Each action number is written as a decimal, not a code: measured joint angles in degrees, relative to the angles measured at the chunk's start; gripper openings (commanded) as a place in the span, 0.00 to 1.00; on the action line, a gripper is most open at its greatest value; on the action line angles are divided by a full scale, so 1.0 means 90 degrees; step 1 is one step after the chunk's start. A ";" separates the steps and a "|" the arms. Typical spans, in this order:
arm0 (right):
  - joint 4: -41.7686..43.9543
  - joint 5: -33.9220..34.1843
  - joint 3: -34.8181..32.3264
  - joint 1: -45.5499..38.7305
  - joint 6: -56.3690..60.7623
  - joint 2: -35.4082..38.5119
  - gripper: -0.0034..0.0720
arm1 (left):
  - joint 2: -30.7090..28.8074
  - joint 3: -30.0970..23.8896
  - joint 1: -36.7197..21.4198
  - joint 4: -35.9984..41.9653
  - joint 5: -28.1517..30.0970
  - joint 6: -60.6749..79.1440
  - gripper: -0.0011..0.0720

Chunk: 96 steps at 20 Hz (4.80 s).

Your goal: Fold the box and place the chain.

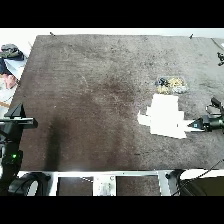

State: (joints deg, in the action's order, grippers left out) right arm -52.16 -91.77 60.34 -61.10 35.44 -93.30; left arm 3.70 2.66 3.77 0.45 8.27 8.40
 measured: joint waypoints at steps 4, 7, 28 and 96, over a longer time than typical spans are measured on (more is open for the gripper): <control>0.1384 -0.0134 -0.0576 0.0245 -0.0117 0.0454 0.03 | 0.0000 0.0000 -0.0002 0.0000 0.0002 0.0000 0.03; 0.2115 0.0253 -0.1110 0.0894 -0.0155 0.0799 0.03 | 0.0000 0.0000 -0.0002 0.0000 0.0002 0.0000 0.03; 0.3444 0.3859 0.0151 0.5999 0.0046 -0.0333 0.03 | 0.0000 0.0007 -0.0005 -0.0024 -0.0991 0.0075 0.85; 0.3436 0.3915 0.0464 0.6249 -0.0493 -0.0639 0.03 | 1.3690 1.2196 0.0308 -0.3439 -1.0851 -0.4481 0.32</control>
State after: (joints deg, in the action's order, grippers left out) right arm -21.23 -56.53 64.51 -4.86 31.00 -99.04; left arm 126.91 112.42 6.55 -30.50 -89.38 -31.92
